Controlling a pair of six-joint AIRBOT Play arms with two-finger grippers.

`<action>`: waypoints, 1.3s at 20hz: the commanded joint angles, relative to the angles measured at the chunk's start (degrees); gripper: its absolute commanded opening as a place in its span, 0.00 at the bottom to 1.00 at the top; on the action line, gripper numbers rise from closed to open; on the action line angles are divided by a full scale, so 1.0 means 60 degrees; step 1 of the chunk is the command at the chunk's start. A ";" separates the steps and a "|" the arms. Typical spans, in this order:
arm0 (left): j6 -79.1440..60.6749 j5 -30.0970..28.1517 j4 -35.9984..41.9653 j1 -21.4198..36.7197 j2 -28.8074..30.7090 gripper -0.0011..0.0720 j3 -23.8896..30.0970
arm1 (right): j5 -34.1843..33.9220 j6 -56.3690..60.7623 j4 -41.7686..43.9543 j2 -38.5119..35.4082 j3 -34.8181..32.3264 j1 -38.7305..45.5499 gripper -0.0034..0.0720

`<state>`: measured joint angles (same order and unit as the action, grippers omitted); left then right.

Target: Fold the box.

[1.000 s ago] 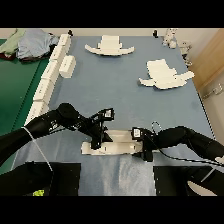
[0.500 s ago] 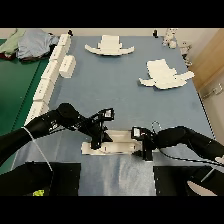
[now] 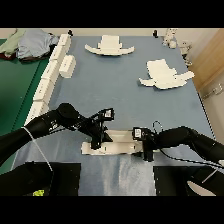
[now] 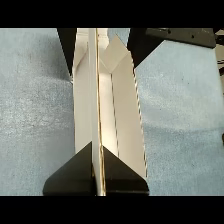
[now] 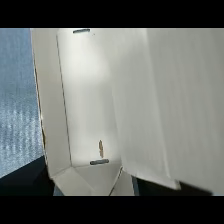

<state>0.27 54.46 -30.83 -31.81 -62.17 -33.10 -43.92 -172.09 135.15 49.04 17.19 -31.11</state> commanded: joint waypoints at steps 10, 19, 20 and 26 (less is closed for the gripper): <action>0.0000 0.0000 0.0000 0.0000 0.0000 0.04 -0.0011 | 0.0306 0.0000 -0.0087 0.0339 -0.0025 -0.0386 0.95; 0.0000 0.0000 -0.0004 0.0000 0.0000 0.04 -0.0011 | 0.0204 0.0000 0.0033 0.0306 -0.0076 -0.0226 0.90; 0.0000 0.0000 0.0000 0.0000 0.0000 0.04 -0.0011 | 0.0208 0.0000 0.0036 0.0306 -0.0076 -0.0229 0.89; 0.0000 0.0004 0.0000 0.0000 0.0000 0.04 -0.0011 | 0.0153 0.0000 0.0029 0.0306 -0.0080 -0.0233 0.72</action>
<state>0.27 54.48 -30.83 -31.81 -62.17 -33.10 -42.61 -172.11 135.33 50.94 16.75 -32.49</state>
